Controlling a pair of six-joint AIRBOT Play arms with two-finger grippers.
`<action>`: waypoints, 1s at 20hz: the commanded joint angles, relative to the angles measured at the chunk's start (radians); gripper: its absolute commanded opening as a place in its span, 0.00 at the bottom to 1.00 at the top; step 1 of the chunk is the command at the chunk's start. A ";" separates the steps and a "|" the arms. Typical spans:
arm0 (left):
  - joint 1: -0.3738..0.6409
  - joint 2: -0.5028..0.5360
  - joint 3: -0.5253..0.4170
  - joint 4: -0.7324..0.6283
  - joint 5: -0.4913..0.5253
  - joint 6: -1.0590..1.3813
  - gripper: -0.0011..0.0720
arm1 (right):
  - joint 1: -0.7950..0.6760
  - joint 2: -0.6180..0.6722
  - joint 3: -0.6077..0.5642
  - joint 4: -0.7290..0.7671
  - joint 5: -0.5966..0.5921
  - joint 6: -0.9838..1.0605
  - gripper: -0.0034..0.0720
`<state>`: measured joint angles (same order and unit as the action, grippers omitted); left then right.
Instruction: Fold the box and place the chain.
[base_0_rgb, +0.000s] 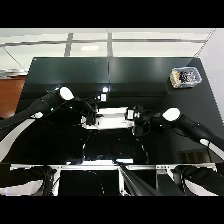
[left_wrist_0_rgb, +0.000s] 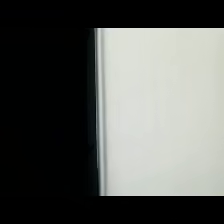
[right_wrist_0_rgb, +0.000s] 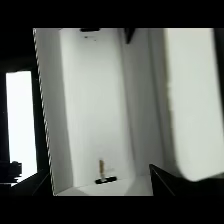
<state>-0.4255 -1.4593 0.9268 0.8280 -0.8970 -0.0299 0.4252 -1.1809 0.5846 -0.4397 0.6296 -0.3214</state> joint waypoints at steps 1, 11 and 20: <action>-0.001 0.000 -0.001 -0.003 -0.002 0.000 0.06 | -0.056 -0.003 0.042 0.022 0.003 -0.013 0.98; -0.001 0.000 -0.001 -0.003 -0.002 0.000 0.06 | -0.070 -0.026 0.042 0.020 0.051 -0.029 0.98; -0.016 -0.002 -0.001 -0.004 -0.026 0.002 0.05 | -0.061 -0.106 0.042 0.022 0.111 -0.106 0.98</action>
<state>-0.4355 -1.4601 0.9264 0.8246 -0.9314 -0.0292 0.3592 -1.2716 0.6258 -0.4175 0.7277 -0.4152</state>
